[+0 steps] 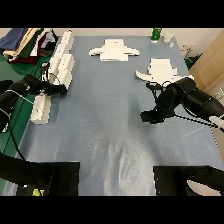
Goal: Fold the box.
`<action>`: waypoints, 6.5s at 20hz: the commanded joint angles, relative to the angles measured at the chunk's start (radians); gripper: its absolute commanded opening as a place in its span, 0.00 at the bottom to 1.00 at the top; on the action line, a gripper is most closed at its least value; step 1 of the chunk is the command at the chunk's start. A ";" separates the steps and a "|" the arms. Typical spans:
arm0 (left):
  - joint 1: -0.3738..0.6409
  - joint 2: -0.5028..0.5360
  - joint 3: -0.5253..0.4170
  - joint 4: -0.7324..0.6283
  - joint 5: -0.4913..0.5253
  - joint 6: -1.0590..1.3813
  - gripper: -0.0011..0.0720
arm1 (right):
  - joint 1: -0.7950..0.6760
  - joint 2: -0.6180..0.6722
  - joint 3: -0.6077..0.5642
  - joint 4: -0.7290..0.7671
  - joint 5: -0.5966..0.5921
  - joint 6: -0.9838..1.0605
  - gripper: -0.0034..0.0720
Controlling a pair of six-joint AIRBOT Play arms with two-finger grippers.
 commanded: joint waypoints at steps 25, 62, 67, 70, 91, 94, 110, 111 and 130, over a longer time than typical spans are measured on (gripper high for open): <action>-0.031 -0.266 0.327 -0.011 -0.004 -0.001 0.59 | 0.001 -0.001 0.001 0.000 0.000 0.000 0.05; -0.105 -0.194 0.327 0.310 -0.034 -0.269 0.59 | 0.001 -0.001 0.001 0.000 0.000 0.000 0.05; -0.107 -0.214 0.327 0.489 -0.031 -0.468 0.59 | 0.001 -0.001 0.001 0.000 0.000 0.000 0.05; -0.117 -0.233 0.327 0.486 -0.027 -0.478 0.59 | 0.001 -0.001 0.001 0.000 0.000 0.000 0.05; -0.137 -0.270 0.327 0.482 0.046 -0.494 0.59 | 0.001 -0.001 0.001 0.000 0.000 0.000 0.05; -0.137 -0.270 0.327 0.482 0.062 -0.494 0.59 | 0.001 -0.001 0.001 0.000 0.000 0.000 0.05; -0.114 -0.170 0.328 0.492 -0.154 -0.492 0.97 | 0.001 -0.001 0.001 0.000 0.000 0.000 0.05; -0.111 -0.135 0.328 0.491 -0.185 -0.490 0.97 | 0.001 -0.001 0.001 0.000 0.000 0.000 0.05; -0.460 0.430 -0.008 0.328 -0.590 -0.531 0.03 | 0.001 -0.001 0.001 0.000 0.000 0.000 0.05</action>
